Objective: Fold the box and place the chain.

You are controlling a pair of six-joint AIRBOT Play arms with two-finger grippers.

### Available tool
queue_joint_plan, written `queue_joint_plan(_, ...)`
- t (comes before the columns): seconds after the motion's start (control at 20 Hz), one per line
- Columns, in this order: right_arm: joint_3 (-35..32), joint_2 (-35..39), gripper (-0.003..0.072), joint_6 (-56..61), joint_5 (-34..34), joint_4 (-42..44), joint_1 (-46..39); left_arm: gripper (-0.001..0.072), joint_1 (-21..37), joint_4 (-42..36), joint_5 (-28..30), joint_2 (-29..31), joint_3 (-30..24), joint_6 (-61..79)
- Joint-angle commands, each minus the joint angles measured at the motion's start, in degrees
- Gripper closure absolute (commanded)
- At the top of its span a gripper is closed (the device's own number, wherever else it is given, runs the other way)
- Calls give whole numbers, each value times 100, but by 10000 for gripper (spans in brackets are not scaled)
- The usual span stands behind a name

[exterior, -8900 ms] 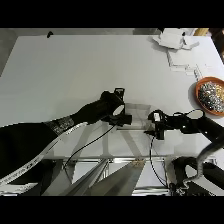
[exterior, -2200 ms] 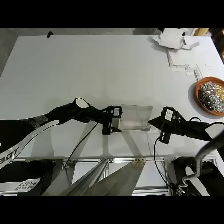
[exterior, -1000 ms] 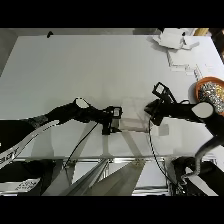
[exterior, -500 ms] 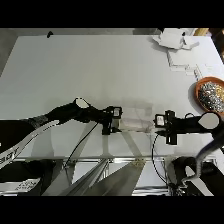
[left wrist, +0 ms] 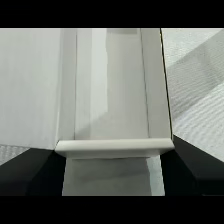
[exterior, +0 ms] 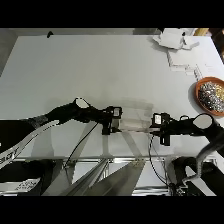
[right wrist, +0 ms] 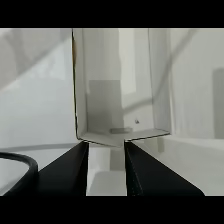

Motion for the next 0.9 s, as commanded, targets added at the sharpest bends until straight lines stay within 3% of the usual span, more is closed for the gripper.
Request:
queue_joint_plan(0.0,-11,-424,465,-22,15,782,2,436,4,0,2,2,-2,-2)
queue_joint_plan(0.35,-4,-560,459,-125,-566,863,0,436,4,2,2,2,-2,-2)
queue_joint_plan(0.85,37,-109,414,-122,-323,-527,0,436,4,2,2,2,-2,-2)
